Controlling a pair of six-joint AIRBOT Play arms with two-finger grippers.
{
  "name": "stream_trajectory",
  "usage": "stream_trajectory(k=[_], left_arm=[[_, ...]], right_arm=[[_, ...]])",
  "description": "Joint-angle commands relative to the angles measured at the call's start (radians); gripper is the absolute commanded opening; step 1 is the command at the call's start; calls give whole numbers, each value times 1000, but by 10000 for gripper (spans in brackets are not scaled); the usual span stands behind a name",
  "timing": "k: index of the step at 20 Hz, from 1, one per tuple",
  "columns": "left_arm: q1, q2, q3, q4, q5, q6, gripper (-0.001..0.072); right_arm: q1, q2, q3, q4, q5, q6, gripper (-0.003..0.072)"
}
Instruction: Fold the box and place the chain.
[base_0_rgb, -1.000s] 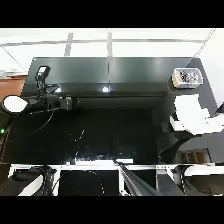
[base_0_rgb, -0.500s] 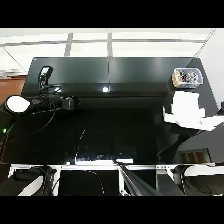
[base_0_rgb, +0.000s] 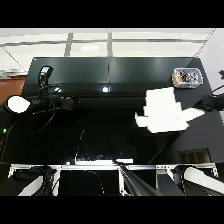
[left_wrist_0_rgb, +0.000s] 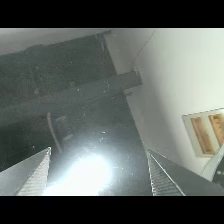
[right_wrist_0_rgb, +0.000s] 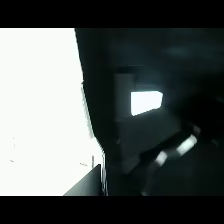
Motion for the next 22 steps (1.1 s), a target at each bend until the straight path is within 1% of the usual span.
stream_trajectory(k=[1,3,4,6,9,11,12,15,16,19,20,22], left_arm=[[0,-1,0,3,-10,0,710],[-1,-3,0,3,-11,0,710],[-1,-5,0,3,-11,0,710],[-1,-12,0,-15,-20,-1,710],[-9,-60,1,-106,-58,0,710],[-8,-129,12,-188,-117,21,710],[-8,-172,27,-227,-159,62,710],[-8,-320,100,-425,-316,293,710],[-9,-366,126,-460,-351,342,710],[-41,-507,217,-479,-365,371,710],[-56,-550,253,-483,-385,403,710],[-80,-626,317,-506,-473,484,710]], right_arm=[[135,158,-217,257,-166,-63,15],[206,244,-380,455,-289,-173,15],[249,278,-448,530,-340,-212,15],[359,332,-553,620,-453,-265,15],[554,344,-636,706,-641,-307,15],[673,343,-651,712,-753,-307,15],[716,343,-650,716,-788,-307,15],[773,343,-651,719,-809,-282,15],[779,343,-650,718,-809,-276,15],[783,343,-651,717,-808,-276,15],[783,343,-651,716,-807,-276,15],[783,343,-650,715,-804,-276,15]])
